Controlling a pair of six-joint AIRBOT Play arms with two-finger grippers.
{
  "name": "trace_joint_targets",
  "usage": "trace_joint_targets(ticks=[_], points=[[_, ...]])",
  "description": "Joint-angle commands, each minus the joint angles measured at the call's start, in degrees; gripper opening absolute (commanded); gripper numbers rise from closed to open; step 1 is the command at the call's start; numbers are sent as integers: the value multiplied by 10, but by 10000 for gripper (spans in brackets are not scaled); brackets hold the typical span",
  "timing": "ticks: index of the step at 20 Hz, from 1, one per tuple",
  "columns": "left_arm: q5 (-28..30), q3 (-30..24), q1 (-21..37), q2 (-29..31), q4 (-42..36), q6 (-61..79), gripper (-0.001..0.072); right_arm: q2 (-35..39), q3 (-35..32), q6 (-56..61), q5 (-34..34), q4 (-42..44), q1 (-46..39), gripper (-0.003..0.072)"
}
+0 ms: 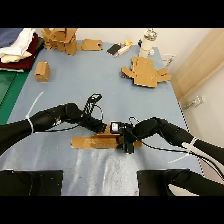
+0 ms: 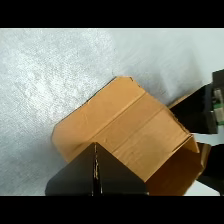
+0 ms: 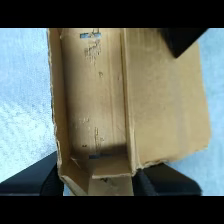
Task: Fold the box.
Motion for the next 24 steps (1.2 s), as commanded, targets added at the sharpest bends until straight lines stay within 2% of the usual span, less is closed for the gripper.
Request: trace_joint_targets(ticks=[1,3,6,9,11,12,15,20,22,24], points=[[-45,15,1,-15,28,-7,10,0,0,0,0,-2,0,497],[-54,15,5,-15,24,16,11,0,0,0,0,-2,0,497],[-75,15,31,3,-57,152,10,0,0,0,0,-2,0,498],[-138,6,91,61,-118,310,10,0,0,0,0,-2,0,498],[-215,-14,145,107,-150,419,10,0,0,0,0,-2,0,497],[-235,-24,169,129,-156,445,10,0,0,0,0,-2,0,498],[-228,-55,215,200,-178,500,10,0,0,0,-2,-2,0,497],[-268,-66,177,279,-170,551,12,0,0,0,-1,-2,-1,497],[-258,-66,148,292,-155,551,11,0,0,0,-2,-2,-1,497],[-234,-66,109,295,-103,551,11,0,0,0,-1,-2,-1,498]])
